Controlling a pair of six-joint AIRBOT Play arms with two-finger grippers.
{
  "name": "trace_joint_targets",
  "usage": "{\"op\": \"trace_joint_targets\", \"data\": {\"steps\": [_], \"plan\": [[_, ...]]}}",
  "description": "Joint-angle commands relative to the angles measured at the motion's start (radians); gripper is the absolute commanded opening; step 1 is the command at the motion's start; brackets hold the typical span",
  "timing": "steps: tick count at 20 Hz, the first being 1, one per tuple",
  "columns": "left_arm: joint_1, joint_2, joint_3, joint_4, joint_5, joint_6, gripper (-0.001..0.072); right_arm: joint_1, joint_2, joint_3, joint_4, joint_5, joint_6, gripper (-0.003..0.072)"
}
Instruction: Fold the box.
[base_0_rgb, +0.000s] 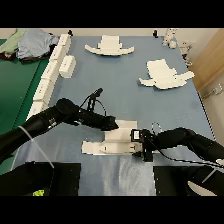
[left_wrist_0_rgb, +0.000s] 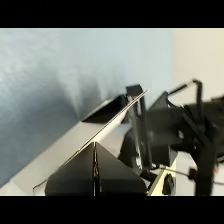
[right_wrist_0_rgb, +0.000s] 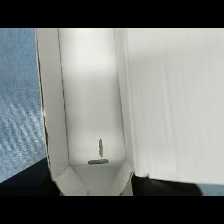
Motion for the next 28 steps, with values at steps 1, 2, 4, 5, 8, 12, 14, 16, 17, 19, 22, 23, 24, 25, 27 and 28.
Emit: {"op": "trace_joint_targets", "data": {"steps": [1, 2, 4, 5, 8, 12, 14, 16, 17, 19, 22, 23, 24, 25, 27, 28], "plan": [[0.027, -0.12, 0.023, -0.001, 0.035, -0.042, 0.0017, 0.0, 0.0, 0.0, 0.0, 0.0, 0.0, 0.0507], [0.027, -0.149, 0.023, 0.011, 0.023, -0.058, 0.0016, 0.0, 0.0, 0.0, 0.0, 0.0, 0.0, 0.0507], [0.026, -0.205, 0.023, 0.022, 0.0, -0.062, 0.0016, 0.0, 0.0, 0.0, 0.0, 0.0, 0.0, 0.0507], [0.026, -0.231, 0.023, 0.024, -0.01, -0.064, 0.0016, 0.0, 0.0, 0.0, 0.0, 0.0, 0.0, 0.0507], [0.025, -0.282, 0.023, 0.023, -0.032, -0.064, 0.0016, 0.0, 0.0, 0.0, 0.0, 0.0, 0.0, 0.0508], [0.027, -0.289, 0.027, 0.024, -0.05, -0.047, 0.0016, 0.0, 0.0, 0.0, 0.0, 0.0, 0.0, 0.0507], [0.042, -0.286, 0.047, 0.026, -0.077, -0.016, 0.0017, 0.0, 0.0, 0.0, 0.0, 0.0, 0.0, 0.0508], [0.071, -0.261, 0.077, 0.029, -0.139, 0.042, 0.0016, 0.0, 0.0, 0.0, 0.0, 0.0, 0.0, 0.0507], [0.09, -0.233, 0.087, 0.029, -0.163, 0.064, 0.0016, 0.0, 0.0, 0.0, 0.0, 0.0, 0.0, 0.0508], [0.134, -0.143, 0.094, 0.042, -0.189, 0.09, 0.0015, 0.0, 0.0, 0.0, 0.0, 0.0, 0.0, 0.0507], [0.162, 0.03, 0.093, 0.204, -0.225, 0.077, 0.0015, 0.0, 0.0, 0.0, 0.0, 0.0, 0.0, 0.0508], [0.162, 0.085, 0.093, 0.261, -0.248, 0.077, 0.0015, 0.0, 0.0, 0.0, 0.0, 0.0, 0.0, 0.0507], [0.162, 0.146, 0.091, 0.303, -0.272, 0.078, 0.0015, 0.0, 0.0, 0.0, 0.0, 0.0, 0.0, 0.0508], [0.161, 0.207, 0.084, 0.338, -0.282, 0.079, 0.0015, 0.0, 0.0, 0.0, 0.0, 0.0, 0.0, 0.0508], [0.14, 0.325, 0.055, 0.42, -0.28, 0.126, 0.0014, 0.0, 0.0, 0.0, 0.0, 0.0, 0.0, 0.0507], [0.119, 0.386, 0.032, 0.466, -0.278, 0.151, 0.0014, 0.0, 0.0, 0.0, 0.0, 0.0, 0.0, 0.0508]]}}
